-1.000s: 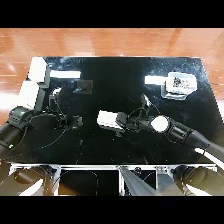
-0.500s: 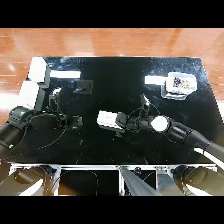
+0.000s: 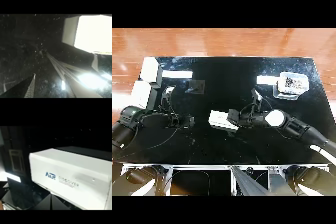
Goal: Fold the box and place the chain.
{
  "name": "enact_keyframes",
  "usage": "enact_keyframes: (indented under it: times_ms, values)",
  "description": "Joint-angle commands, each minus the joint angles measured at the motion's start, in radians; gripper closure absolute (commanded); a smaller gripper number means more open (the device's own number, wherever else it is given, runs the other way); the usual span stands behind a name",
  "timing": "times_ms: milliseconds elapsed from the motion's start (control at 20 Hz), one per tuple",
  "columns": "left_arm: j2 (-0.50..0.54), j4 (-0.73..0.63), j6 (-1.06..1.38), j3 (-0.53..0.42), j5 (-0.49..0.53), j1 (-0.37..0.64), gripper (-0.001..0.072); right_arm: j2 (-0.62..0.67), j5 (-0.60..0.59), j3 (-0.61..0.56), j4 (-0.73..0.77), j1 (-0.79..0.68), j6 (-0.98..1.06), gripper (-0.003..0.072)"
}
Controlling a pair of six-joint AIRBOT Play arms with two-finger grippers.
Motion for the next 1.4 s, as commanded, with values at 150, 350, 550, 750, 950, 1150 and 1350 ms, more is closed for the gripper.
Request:
enact_keyframes:
  times_ms: [150, 350, 550, 750, 950, 1150, 1350]
  values:
    - [-0.100, -0.058, 0.418, 0.147, -0.016, 0.059, 0.0243, 0.142, 0.240, 0.016, -0.061, -0.201, -0.105, 0.0655]
    - [-0.336, -0.479, 1.097, 0.357, 0.282, 0.211, 0.0241, 0.226, 0.502, 0.016, -0.266, -0.393, -0.104, 0.0654]
    - [-0.436, -0.309, 1.447, 0.445, 0.330, 0.125, 0.0094, 0.238, 0.577, 0.016, -0.413, -0.500, -0.103, 0.0655]
    - [-0.449, -0.293, 1.621, 0.443, 0.274, 0.014, 0.0094, 0.237, 0.551, 0.016, -0.433, -0.521, -0.095, 0.0655]
    - [-0.470, -0.175, 1.654, 0.442, 0.077, -0.113, 0.0095, 0.237, 0.512, 0.016, -0.436, -0.521, -0.080, 0.0655]
    - [-0.531, -0.212, 1.654, 0.440, 0.079, -0.141, 0.0100, 0.237, 0.478, 0.016, -0.459, -0.521, -0.065, 0.0655]
    - [-0.538, -0.221, 1.654, 0.441, 0.090, -0.124, 0.0102, 0.237, 0.478, 0.016, -0.492, -0.521, -0.055, 0.0655]
